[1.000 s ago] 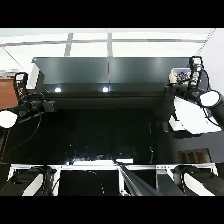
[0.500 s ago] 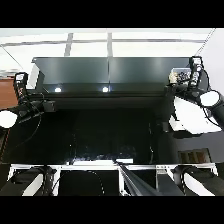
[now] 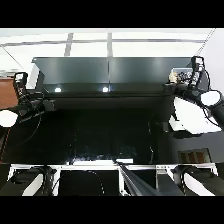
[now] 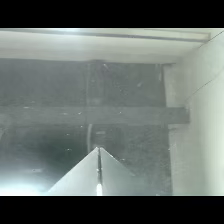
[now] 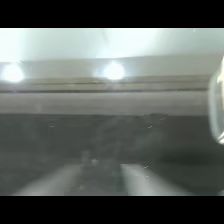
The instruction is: Fold the box and place the chain.
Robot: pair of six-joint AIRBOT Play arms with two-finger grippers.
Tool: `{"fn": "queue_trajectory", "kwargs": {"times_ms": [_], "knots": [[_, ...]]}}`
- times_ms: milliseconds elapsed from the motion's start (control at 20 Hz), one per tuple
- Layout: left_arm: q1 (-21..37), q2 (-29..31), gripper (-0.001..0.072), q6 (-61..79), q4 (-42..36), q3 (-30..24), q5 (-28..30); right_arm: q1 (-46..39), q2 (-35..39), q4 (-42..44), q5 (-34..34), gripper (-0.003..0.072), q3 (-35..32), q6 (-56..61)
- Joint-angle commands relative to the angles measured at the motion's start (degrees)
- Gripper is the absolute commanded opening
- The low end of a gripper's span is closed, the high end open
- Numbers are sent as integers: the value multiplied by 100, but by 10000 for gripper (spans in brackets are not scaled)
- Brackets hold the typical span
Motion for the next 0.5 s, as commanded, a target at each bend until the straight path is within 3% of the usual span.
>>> {"fn": "queue_trajectory", "kwargs": {"times_ms": [0,50,200,350,450], "knots": [[-11,-245,374,7,-284,0,142,-33,-9,114,321,713,20,380],[-7,-361,708,-9,-188,2,142,-195,-9,-146,487,713,120,525],[2,-520,715,-2,212,22,-212,-1261,-15,-2046,1207,711,785,1497],[2,-518,715,-2,297,22,-363,-2828,-153,-4459,1283,706,1266,2498],[2,-518,714,-2,297,22,-361,-3908,-479,-4741,1617,706,1508,2791]]}}
